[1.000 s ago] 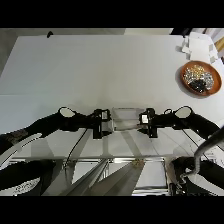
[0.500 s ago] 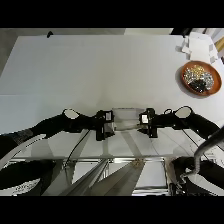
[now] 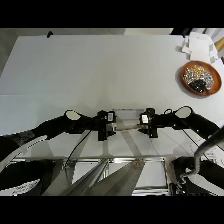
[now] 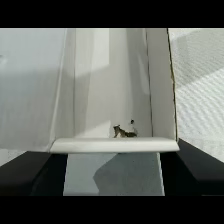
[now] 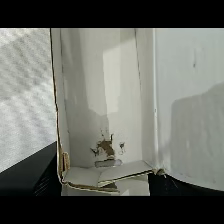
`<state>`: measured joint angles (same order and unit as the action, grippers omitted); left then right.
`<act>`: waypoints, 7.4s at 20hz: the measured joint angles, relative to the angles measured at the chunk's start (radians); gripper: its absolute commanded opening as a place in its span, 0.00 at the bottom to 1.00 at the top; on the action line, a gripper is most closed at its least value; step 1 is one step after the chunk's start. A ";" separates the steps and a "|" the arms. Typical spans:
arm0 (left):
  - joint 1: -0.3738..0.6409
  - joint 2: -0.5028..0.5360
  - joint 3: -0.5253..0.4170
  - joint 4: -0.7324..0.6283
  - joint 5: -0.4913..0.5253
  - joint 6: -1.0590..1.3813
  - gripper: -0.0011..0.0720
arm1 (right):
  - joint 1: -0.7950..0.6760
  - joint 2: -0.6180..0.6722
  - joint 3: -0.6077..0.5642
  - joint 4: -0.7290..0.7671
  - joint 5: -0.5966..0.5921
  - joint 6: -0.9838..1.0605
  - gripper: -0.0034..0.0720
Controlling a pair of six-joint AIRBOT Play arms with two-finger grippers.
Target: Fold the box and place the chain.
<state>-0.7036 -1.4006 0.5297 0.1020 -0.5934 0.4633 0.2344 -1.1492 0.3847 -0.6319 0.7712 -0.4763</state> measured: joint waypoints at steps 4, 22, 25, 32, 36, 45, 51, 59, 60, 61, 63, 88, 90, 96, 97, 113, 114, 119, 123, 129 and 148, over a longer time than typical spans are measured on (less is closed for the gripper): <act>-0.002 0.000 0.000 0.001 0.002 0.000 0.22 | 0.000 0.000 0.000 0.000 0.000 0.000 0.47; -0.002 0.000 0.000 0.003 0.000 0.004 0.22 | 0.000 0.000 0.000 0.000 0.000 0.000 0.47; -0.002 0.000 0.000 0.003 -0.001 0.004 0.22 | 0.000 0.000 0.000 0.000 0.000 0.000 0.47; -0.002 0.000 0.000 0.003 -0.002 0.004 0.22 | 0.000 0.000 0.000 0.000 0.000 0.000 0.47; -0.002 0.000 0.000 0.003 -0.002 0.004 0.22 | 0.000 0.000 0.000 0.000 0.000 0.000 0.47; -0.002 0.000 0.000 0.003 -0.002 0.004 0.22 | 0.000 0.000 0.000 0.000 0.000 0.000 0.47; -0.002 0.000 0.000 0.003 -0.002 0.004 0.22 | 0.000 0.000 0.000 0.000 -0.001 0.000 0.47; -0.002 0.000 0.000 0.003 -0.002 0.004 0.22 | 0.000 0.000 0.000 0.000 0.000 0.000 0.47; -0.002 0.000 0.000 0.003 -0.002 0.004 0.22 | 0.000 0.000 0.000 0.000 -0.001 0.000 0.47; -0.002 0.000 0.000 0.003 -0.002 0.004 0.22 | 0.000 0.000 0.000 0.000 -0.001 0.000 0.47; -0.002 0.000 0.000 0.003 -0.002 0.004 0.22 | 0.000 0.000 0.000 0.000 -0.001 0.000 0.47; -0.003 0.000 0.000 0.003 -0.003 0.005 0.22 | 0.000 0.077 0.000 -0.161 0.003 0.291 0.79; -0.003 0.000 0.000 0.003 -0.003 0.005 0.22 | 0.000 0.131 -0.001 -0.242 0.007 0.371 0.79; -0.003 0.000 0.000 0.003 -0.003 0.005 0.22 | 0.000 0.340 -0.001 -0.397 0.051 0.551 0.70; -0.003 0.000 0.000 0.003 -0.003 0.005 0.22 | 0.000 0.378 -0.001 -0.401 0.061 0.574 0.59; -0.003 0.000 0.000 0.003 -0.002 0.004 0.22 | 0.000 0.188 -0.001 0.297 -0.129 0.572 0.07; -0.003 0.000 0.000 0.003 -0.002 0.004 0.22 | 0.000 0.161 -0.001 0.305 -0.143 0.565 0.07; -0.003 0.000 0.000 0.003 -0.002 0.004 0.22 | 0.000 0.078 0.000 0.290 -0.175 0.565 0.07; -0.003 0.000 0.000 0.003 -0.003 0.004 0.22 | 0.000 0.064 0.000 0.274 -0.166 0.570 0.07; -0.003 0.000 0.000 0.003 -0.003 0.004 0.22 | 0.000 0.157 0.023 0.226 -0.076 0.617 0.07; -0.003 0.000 0.000 0.003 -0.002 0.004 0.22 | 0.040 0.281 0.033 -0.445 0.072 0.307 0.38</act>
<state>-0.7063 -1.4006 0.5297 0.1051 -0.5957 0.4671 0.2745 -0.8684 0.4175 -1.0767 0.8436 -0.1696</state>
